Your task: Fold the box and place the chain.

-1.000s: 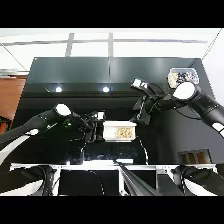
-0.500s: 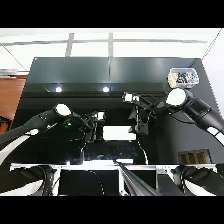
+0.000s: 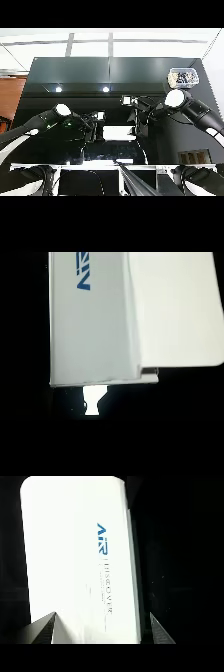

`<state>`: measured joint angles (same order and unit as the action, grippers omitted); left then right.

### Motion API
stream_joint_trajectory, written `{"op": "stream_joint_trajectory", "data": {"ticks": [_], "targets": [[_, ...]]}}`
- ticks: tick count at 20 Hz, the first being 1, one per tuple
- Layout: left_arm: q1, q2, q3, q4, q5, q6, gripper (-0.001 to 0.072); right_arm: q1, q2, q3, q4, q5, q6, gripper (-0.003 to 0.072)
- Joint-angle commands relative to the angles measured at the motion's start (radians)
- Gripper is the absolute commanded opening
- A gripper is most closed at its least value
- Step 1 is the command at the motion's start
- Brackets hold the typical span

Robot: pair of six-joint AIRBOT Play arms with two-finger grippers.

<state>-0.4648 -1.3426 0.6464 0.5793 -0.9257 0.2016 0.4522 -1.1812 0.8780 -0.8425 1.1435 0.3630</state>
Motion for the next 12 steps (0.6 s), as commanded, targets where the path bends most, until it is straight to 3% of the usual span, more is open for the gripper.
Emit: {"op": "stream_joint_trajectory", "data": {"ticks": [1,7,12], "targets": [[0.0,0.0,0.001,0.0,-0.001,0.0,0.0462,0.003,0.0,-0.001,-0.006,-0.037,-0.001,0.0711],[0.0,0.0,0.001,0.0,-0.002,0.0,0.0462,0.006,0.0,-0.001,-0.006,0.019,-0.001,0.0711],[0.0,0.0,0.001,0.0,-0.002,0.0,0.0462,0.006,-0.001,-0.069,0.031,-0.057,-0.002,0.0711]]}}
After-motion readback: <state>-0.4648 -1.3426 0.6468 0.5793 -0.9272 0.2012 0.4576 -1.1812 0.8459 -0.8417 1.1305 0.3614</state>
